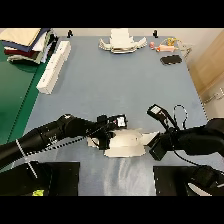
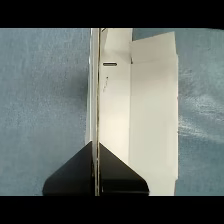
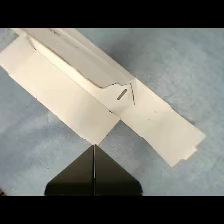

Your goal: Fold the box.

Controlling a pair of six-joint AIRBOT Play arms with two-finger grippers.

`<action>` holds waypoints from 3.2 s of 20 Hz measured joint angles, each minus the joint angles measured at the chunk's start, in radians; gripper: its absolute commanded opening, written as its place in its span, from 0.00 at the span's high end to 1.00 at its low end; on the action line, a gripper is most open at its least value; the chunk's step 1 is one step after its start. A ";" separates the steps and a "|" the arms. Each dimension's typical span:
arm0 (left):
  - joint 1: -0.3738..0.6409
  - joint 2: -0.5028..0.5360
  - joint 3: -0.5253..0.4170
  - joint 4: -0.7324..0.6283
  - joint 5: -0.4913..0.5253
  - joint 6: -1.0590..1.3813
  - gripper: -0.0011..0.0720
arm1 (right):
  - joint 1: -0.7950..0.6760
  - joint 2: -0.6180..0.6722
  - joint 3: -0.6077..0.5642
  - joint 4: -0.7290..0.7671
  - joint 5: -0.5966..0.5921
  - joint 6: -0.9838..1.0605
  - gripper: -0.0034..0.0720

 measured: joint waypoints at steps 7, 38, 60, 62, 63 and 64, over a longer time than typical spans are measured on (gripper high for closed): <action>0.000 -0.002 0.029 0.009 0.004 0.026 0.97 | 0.095 0.010 -0.028 -0.117 0.030 0.045 0.95; 0.000 -0.002 0.038 0.002 -0.008 0.074 0.97 | 0.322 -0.307 -0.081 -0.228 0.373 -0.105 0.30; 0.000 -0.002 0.038 0.003 -0.007 0.073 0.97 | 0.229 -0.193 -0.076 -0.413 0.354 0.129 0.00; 0.000 -0.002 0.038 0.003 -0.006 0.073 0.97 | 0.153 -0.195 -0.077 -0.310 0.373 -0.061 0.00; 0.000 -0.002 0.038 0.003 -0.006 0.073 0.97 | 0.105 -0.195 -0.077 -0.236 0.379 -0.182 0.00; 0.000 -0.002 0.038 0.003 -0.006 0.073 0.97 | 0.053 -0.198 -0.078 -0.152 0.380 -0.318 0.00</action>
